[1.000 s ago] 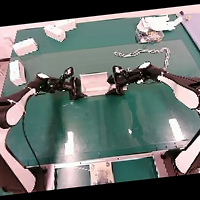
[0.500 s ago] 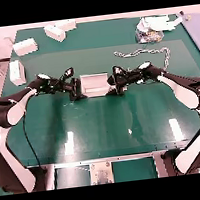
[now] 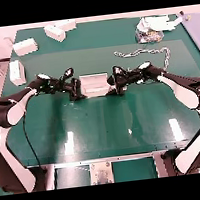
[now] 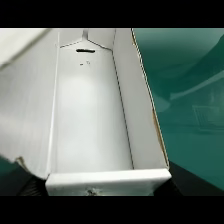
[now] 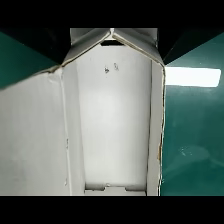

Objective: Fold the box and place the chain.

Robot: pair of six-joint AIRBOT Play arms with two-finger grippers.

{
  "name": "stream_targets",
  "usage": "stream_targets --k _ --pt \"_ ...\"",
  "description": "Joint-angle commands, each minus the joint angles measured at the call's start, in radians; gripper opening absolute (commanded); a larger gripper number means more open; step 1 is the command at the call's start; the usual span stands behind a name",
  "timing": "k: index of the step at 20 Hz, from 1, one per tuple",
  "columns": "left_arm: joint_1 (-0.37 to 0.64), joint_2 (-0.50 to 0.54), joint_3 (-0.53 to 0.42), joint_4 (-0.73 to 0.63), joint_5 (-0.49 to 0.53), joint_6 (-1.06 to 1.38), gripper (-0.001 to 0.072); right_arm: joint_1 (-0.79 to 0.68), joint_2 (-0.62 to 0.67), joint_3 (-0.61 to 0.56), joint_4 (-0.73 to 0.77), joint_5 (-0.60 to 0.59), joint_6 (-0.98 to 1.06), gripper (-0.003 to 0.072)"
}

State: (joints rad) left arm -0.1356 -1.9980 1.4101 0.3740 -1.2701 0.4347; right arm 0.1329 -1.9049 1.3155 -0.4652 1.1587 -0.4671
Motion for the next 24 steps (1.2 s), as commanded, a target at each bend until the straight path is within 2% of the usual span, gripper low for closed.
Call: stream_targets --k 1,4,12,18,24 --pt "-0.001 -0.001 0.001 -0.008 0.000 0.015 0.0635 0.000 0.001 0.000 0.000 -0.002 0.000 0.0574" --pt "-0.001 -0.001 0.018 -0.035 0.041 0.081 0.0635 0.000 0.001 0.000 0.000 -0.002 0.000 0.0574" --pt "-0.001 -0.001 0.022 -0.037 0.067 0.075 0.0607 0.000 0.001 0.000 0.001 -0.002 0.000 0.0574" --pt "-0.001 -0.003 0.022 -0.006 0.148 0.077 0.0612 0.000 0.001 0.000 0.001 -0.002 0.000 0.0574" --pt "-0.001 -0.032 0.022 0.005 0.151 0.136 0.0607 0.000 0.001 0.000 0.001 -0.002 0.000 0.0574"
